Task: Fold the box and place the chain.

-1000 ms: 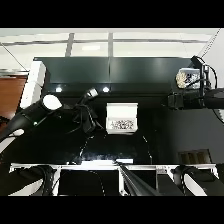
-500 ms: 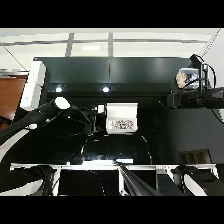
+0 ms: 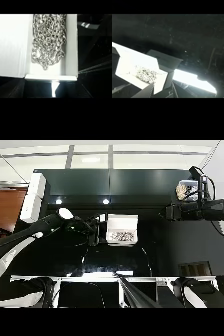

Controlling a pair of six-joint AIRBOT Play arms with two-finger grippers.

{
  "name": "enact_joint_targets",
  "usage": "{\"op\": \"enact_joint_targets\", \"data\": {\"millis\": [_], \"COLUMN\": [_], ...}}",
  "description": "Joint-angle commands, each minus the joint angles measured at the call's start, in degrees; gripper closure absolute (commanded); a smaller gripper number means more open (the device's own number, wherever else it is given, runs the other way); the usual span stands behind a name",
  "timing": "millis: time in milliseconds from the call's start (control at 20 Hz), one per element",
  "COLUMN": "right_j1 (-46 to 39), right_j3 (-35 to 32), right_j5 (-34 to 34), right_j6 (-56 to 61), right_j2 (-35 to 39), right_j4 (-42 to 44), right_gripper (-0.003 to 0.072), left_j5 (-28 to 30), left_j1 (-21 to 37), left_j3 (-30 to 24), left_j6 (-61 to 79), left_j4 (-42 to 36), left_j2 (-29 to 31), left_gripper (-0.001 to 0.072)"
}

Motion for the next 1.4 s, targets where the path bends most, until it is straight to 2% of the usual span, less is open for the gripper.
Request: {"op": "enact_joint_targets", "data": {"millis": [0, 100, 200, 250, 300, 350, 400, 500, 650, 750, 800, 900, 1000, 1200, 1350], "right_j1": [0.1, 0.1, 0.1, 0.1, 0.2, 0.7, 1.7, 4.8, 9.4, 12.1, 13.3, 14.6, 14.4, 14.2, 14.2], "right_j3": [-0.1, -0.9, -2.4, -3.2, -4.0, -4.1, -4.0, -1.9, 5.1, 8.9, 10.6, 13.1, 15.3, 14.9, 9.9], "right_j5": [-0.3, -0.3, -0.9, -2.1, -4.3, -6.6, -9.3, -14.5, -16.6, -14.9, -9.9, -0.5, 5.0, 9.4, 5.1], "right_j6": [0.0, 0.0, 0.0, 0.0, 0.0, 0.0, 0.0, -1.3, -5.2, -11.2, -18.7, -29.2, -32.5, -39.0, -45.3], "right_j2": [0.0, 0.0, -0.4, -0.9, -1.5, -2.6, -4.2, -10.0, -22.2, -28.5, -30.1, -30.2, -29.4, -25.7, -24.9], "right_j4": [-0.4, -0.3, -0.4, -0.2, -0.3, -0.2, 0.5, 0.7, 0.7, 0.8, 0.7, -1.1, -3.3, -1.2, 3.2], "right_gripper": [0.0402, 0.0403, 0.0403, 0.0401, 0.0348, 0.0106, 0.0008, 0.0008, 0.0009, 0.0013, 0.0014, 0.0013, 0.0014, 0.0013, 0.0014], "left_j5": [0.1, 1.2, 1.5, 1.5, 1.5, 1.6, 1.7, 1.7, 1.6, 1.6, 1.6, 1.7, 1.7, 1.6, 1.6], "left_j1": [-1.0, -1.7, -1.8, -1.8, -1.8, -1.8, -1.8, -1.8, -1.8, -1.8, -1.8, -1.8, -1.8, -1.9, -2.0], "left_j3": [0.1, 0.1, 0.1, 0.1, 0.1, 0.1, 0.1, 0.1, 0.1, 0.1, 0.1, 0.1, 0.1, 0.1, 0.1], "left_j6": [0.4, 0.6, 0.5, 0.5, 0.5, 0.5, 0.5, 0.5, 0.5, 0.5, 0.6, 0.6, 0.6, 0.6, 0.6], "left_j4": [-0.2, -0.2, -0.1, -0.1, -0.1, -0.1, -0.1, -0.1, -0.1, -0.1, 0.1, 0.1, 0.1, 0.1, 0.7], "left_j2": [-0.6, -0.8, -0.8, -0.8, -0.8, -0.8, -0.8, -0.8, -0.8, -0.8, -0.8, -0.8, -0.8, -0.7, -0.7], "left_gripper": [-0.0002, 0.002, 0.0173, 0.0202, 0.0202, 0.0202, 0.0202, 0.0202, 0.0202, 0.0202, 0.0202, 0.0202, 0.0202, 0.0201, 0.0202]}}
